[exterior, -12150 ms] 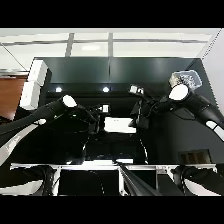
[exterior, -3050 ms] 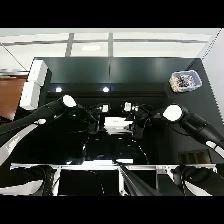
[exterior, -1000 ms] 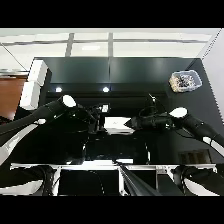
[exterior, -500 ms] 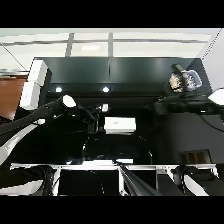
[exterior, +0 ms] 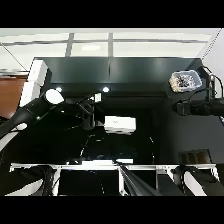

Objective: Fold the box and place the chain.

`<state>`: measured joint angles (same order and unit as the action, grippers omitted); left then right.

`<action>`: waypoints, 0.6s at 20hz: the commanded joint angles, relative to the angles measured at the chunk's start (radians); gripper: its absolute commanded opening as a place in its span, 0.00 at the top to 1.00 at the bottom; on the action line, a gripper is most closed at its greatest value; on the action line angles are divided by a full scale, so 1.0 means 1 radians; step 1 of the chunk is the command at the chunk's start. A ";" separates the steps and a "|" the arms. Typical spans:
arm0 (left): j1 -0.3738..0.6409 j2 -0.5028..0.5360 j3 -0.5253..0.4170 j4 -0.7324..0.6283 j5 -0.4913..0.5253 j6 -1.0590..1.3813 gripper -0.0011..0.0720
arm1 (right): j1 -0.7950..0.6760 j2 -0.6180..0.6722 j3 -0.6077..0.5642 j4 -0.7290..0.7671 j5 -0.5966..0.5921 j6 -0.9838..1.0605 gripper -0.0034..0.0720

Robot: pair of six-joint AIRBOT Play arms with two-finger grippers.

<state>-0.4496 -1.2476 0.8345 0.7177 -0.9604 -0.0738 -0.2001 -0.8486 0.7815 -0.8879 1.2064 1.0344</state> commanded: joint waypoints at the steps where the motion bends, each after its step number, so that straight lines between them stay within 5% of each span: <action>1: -0.099 -0.027 0.041 -0.019 0.102 -0.182 0.01 | -0.014 0.003 -0.033 0.032 -0.032 0.010 0.93; 7: -0.252 -0.227 0.219 0.034 0.138 -0.218 0.01 | -0.014 0.003 -0.109 0.041 -0.032 0.009 0.93; 12: -0.255 -0.263 0.236 0.032 0.133 -0.222 0.01 | -0.014 0.003 -0.113 0.040 -0.034 0.003 0.93</action>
<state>-0.6922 -1.4868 1.0523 0.7422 -0.8288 -0.2848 -0.2134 -0.8463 0.6746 -0.8490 1.1740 1.0405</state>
